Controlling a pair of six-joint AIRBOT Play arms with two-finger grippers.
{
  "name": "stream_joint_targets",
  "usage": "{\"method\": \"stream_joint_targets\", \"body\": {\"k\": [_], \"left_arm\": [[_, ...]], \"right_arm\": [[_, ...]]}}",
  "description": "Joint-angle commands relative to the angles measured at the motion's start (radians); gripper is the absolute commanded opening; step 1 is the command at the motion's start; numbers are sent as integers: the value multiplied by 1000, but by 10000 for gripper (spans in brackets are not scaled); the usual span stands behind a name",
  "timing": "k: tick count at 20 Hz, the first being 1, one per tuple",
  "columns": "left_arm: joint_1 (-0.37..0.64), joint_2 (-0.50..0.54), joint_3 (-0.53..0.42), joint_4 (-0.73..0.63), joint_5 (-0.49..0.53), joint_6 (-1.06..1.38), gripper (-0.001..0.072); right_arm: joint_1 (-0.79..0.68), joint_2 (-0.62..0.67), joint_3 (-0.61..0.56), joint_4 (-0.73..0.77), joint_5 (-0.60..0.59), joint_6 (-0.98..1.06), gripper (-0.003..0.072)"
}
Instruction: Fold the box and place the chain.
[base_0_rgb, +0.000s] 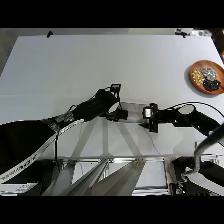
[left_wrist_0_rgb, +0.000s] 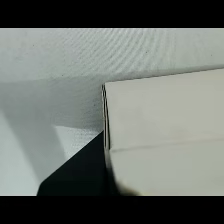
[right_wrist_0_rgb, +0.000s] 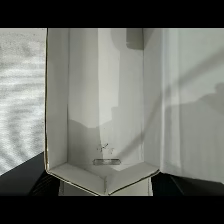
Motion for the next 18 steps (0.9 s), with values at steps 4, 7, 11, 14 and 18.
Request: {"method": "stream_joint_targets", "body": {"k": [4, 7, 11, 14, 18], "left_arm": [[-2, 8, -1, -22, -3, 8, 307], [-1, 32, 0, -21, 0, 16, 307], [1, 69, -1, -18, 7, 34, 308], [2, 107, 0, -18, 16, 78, 361], [16, 179, 0, -17, -12, 200, 384]], "right_arm": [[0, 1, 0, -1, -1, -2, 461], [0, 1, 0, -1, -1, -2, 461], [0, 1, 0, -1, -1, -2, 461], [0, 1, 0, -1, -1, -2, 461], [0, 1, 0, -1, -1, -2, 461]]}}
